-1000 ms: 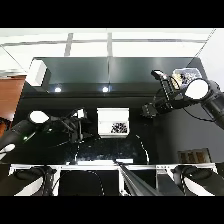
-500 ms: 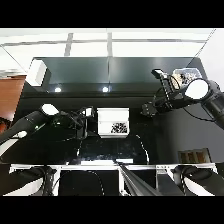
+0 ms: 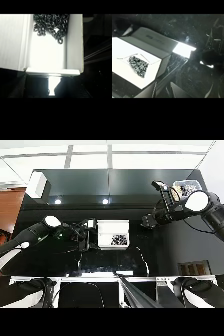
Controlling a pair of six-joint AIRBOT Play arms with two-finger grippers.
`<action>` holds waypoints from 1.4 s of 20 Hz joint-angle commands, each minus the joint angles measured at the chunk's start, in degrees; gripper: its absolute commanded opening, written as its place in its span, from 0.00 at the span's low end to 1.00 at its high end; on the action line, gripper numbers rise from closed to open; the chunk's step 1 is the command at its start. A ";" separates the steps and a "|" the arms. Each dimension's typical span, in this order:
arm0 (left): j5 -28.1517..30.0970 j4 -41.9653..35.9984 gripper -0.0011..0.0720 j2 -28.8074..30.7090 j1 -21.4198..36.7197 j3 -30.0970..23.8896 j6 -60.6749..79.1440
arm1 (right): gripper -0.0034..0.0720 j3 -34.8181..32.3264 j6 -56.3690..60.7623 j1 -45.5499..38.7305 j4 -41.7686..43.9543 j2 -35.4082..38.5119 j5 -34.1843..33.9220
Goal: Fold the box and place the chain.
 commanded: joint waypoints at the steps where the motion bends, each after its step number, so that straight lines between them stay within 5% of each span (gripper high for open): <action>1: 0.15 -0.15 0.99 -0.02 -0.39 0.11 0.07 | 0.33 -0.02 0.00 0.04 -0.04 0.02 -0.02; 13: 2.21 -1.40 0.98 -0.74 -3.63 1.05 0.00 | 0.33 -0.02 -0.02 0.04 -0.04 0.00 -2.03; 14: 2.19 -1.38 0.87 -0.74 -3.65 1.05 0.09 | 0.33 -0.02 0.00 0.04 -0.07 0.00 -2.43; 16: 2.12 -1.44 0.50 -0.72 -3.63 1.05 0.09 | 0.33 -0.02 -0.02 0.04 -0.04 0.00 -2.45; 17: 2.14 -1.44 0.49 -0.72 -3.63 1.05 0.09 | 0.34 -0.02 0.00 0.04 -0.04 -0.02 -2.60; 18: 2.14 -1.44 0.49 -0.72 -3.63 1.05 0.09 | 0.38 -0.09 0.11 0.07 -0.04 -0.09 -3.67; 20: 2.21 -1.44 0.49 -0.72 -3.63 1.05 0.07 | 0.90 -0.20 1.46 0.52 0.24 -0.85 -7.48; 25: 2.25 -1.44 0.49 -0.72 -3.63 1.05 0.09 | 0.90 0.46 -1.42 1.01 12.74 -9.55 -23.41; 28: 2.82 -1.44 0.49 -0.70 -3.63 1.05 0.09 | 0.89 0.72 -17.25 2.45 20.70 -14.08 -18.69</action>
